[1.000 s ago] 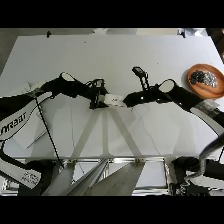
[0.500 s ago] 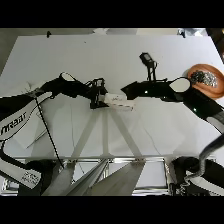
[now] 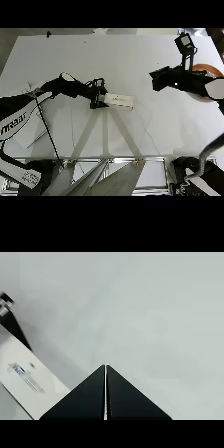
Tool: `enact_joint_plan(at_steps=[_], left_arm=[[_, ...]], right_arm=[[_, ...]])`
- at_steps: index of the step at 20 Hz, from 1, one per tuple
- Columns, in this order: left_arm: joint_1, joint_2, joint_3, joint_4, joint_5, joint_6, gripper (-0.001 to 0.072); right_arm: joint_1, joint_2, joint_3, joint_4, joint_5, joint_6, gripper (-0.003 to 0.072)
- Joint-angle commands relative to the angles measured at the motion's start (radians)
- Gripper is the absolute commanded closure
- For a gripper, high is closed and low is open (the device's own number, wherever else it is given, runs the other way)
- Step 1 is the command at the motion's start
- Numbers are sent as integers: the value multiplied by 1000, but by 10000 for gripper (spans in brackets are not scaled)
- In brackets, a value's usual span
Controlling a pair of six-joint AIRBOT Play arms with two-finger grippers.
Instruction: Fold the box and place the chain.
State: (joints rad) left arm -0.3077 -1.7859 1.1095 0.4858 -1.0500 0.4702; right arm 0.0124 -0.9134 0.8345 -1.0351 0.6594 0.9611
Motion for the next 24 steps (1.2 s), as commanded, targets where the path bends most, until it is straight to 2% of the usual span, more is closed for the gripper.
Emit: enact_joint_plan(at_steps=[1, 8, 9, 10, 14, 16, 18, 21, 24], left_arm=[[0, 1, 1, 1, -1, 1, 433], [0, 0, 1, 1, 0, 0, 436], [0, 0, 1, 0, 0, 0, 484], [0, 1, 1, 1, -2, 0, 701], [0, 28, 1, 0, -7, -4, 701], [0, 78, 1, 1, -5, -24, 702], [0, 154, 1, 1, 19, -143, 702], [1, 299, 1, 4, 130, -349, 702], [3, 444, 1, 6, 327, -489, 702]], right_arm=[[-45, 34, 1, -255, 103, 78, 669], [-45, 34, 1, -247, 126, 79, 669], [-45, 34, 1, -248, 126, 79, 669], [-45, 34, 1, -247, 126, 79, 669], [-45, 34, 1, -247, 126, 79, 669], [-45, 34, 1, -247, 126, 79, 669], [-45, 34, 1, -247, 126, 79, 669], [-45, 34, 1, -247, 126, 79, 669], [-45, 34, 1, -247, 126, 79, 669]])
